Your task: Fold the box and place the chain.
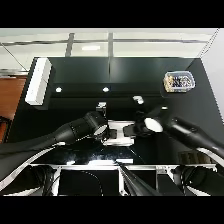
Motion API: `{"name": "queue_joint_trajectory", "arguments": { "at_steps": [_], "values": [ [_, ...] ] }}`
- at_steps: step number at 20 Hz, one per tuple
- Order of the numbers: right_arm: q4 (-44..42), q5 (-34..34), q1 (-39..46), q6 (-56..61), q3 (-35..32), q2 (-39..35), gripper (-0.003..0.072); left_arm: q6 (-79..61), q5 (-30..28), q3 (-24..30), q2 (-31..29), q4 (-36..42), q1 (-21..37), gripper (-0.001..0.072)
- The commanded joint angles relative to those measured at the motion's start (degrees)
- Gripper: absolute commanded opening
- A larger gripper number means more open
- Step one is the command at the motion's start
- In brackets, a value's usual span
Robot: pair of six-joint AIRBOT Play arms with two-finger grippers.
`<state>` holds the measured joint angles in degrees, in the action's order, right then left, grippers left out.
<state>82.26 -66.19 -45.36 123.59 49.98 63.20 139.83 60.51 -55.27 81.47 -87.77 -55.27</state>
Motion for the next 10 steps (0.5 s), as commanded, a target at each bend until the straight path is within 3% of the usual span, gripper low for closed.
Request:
{"name": "queue_joint_trajectory", "arguments": {
  "at_steps": [1, 3, 5, 7, 10],
  "values": [
    [8.09, -6.16, 2.89, -2.4, 0.07, -13.46, 0.0357, 0.07, 0.0, 0.0, 0.0, -0.02, 0.0, 0.0026],
    [22.67, -7.98, 5.97, -2.34, -0.11, -19.96, 0.0357, 0.07, 0.0, 0.0, 0.0, -0.02, 0.0, 0.0026],
    [39.45, -8.02, 10.56, -2.34, -1.01, -21.51, 0.0356, 0.07, -0.02, 0.0, 0.0, -0.04, 0.0, 0.0026],
    [46.01, 1.31, 18.71, -2.36, -3.76, -20.57, 0.0356, 0.07, -0.02, 0.0, 0.0, -0.04, 0.0, 0.0026],
    [42.18, 21.53, 33.9, 4.63, -4.61, -14.82, 0.0356, 0.07, 0.04, 0.0, 0.0, -0.02, 0.0, 0.0026]
  ]
}}
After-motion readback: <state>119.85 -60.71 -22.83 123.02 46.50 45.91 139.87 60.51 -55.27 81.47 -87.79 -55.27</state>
